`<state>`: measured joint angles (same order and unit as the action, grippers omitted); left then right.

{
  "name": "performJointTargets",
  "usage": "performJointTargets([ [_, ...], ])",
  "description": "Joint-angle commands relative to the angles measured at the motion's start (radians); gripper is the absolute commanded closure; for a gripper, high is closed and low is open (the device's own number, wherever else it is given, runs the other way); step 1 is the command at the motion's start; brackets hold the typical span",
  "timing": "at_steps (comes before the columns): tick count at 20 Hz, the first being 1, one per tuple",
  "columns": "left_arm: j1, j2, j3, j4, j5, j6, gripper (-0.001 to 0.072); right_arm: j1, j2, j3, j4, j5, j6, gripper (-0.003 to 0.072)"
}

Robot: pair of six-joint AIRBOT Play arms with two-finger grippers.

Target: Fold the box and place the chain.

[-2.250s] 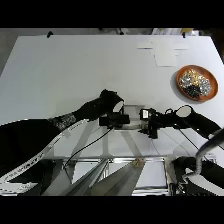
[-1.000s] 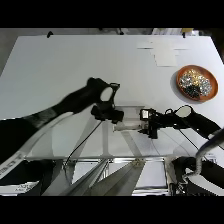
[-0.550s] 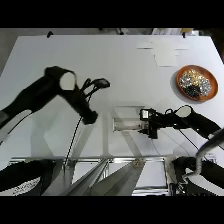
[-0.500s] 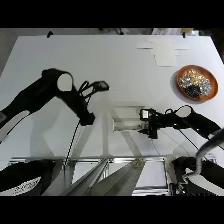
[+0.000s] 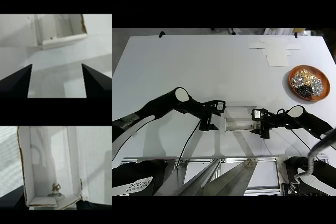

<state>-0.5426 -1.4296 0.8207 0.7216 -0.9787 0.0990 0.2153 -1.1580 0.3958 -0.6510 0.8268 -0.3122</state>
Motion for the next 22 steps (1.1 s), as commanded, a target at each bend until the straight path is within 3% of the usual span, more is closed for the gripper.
performJointTargets([
  [1, -0.028, -0.048, -0.011, -0.101, 0.076, 0.111, 0.0011, 0.000, 0.001, 0.001, 0.000, 0.000, 0.000, 0.0219],
  [10, -0.039, 0.026, -0.132, -0.174, 0.145, 0.164, 0.0005, 0.000, 0.001, 0.001, 0.000, 0.000, 0.000, 0.0219],
  [16, -0.090, 0.019, -0.135, -0.255, 0.208, 0.167, 0.0006, 0.000, 0.001, 0.001, 0.000, 0.000, 0.000, 0.0219],
  [22, -0.095, 0.007, -0.135, -0.261, 0.204, 0.163, 0.0006, 0.000, 0.001, 0.001, 0.000, 0.000, 0.000, 0.0219],
])
